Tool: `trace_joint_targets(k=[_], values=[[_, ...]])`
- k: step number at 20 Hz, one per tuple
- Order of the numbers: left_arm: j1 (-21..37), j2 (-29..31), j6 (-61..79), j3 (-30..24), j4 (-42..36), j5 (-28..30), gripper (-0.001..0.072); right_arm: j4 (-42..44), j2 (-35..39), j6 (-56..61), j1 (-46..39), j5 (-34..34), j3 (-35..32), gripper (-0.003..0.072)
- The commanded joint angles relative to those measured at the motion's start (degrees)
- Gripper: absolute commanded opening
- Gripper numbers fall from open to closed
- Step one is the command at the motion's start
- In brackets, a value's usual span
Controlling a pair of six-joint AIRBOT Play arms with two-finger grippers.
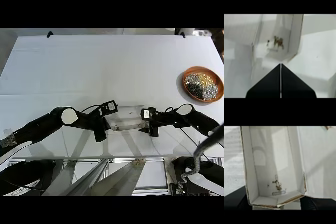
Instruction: Fold the box and place the chain.
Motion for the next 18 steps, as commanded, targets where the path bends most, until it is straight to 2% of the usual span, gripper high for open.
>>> trace_joint_targets(k=[1,6,8,9,14,18], values=[[2.78,2.71,-2.49,-0.90,2.12,-0.48,0.0004,0.00,0.04,0.02,-0.02,0.04,-0.02,0.0469],[4.57,3.56,2.14,-1.09,4.96,-1.49,0.0016,0.00,0.04,0.02,-0.02,0.07,-0.02,0.0469],[4.39,3.56,12.61,-1.60,4.55,-1.88,0.0169,0.00,0.04,0.02,-0.02,0.04,-0.02,0.0469],[4.00,3.56,17.55,-1.92,3.93,-1.81,0.0219,0.00,0.04,0.02,-0.02,0.04,-0.02,0.0469],[1.38,3.04,31.85,-2.05,0.37,-1.88,0.0221,0.00,0.04,0.02,-0.02,0.07,-0.02,0.0469],[1.16,0.87,33.97,-2.12,-0.13,0.13,0.0219,0.00,0.04,0.02,-0.02,0.04,-0.02,0.0469]])
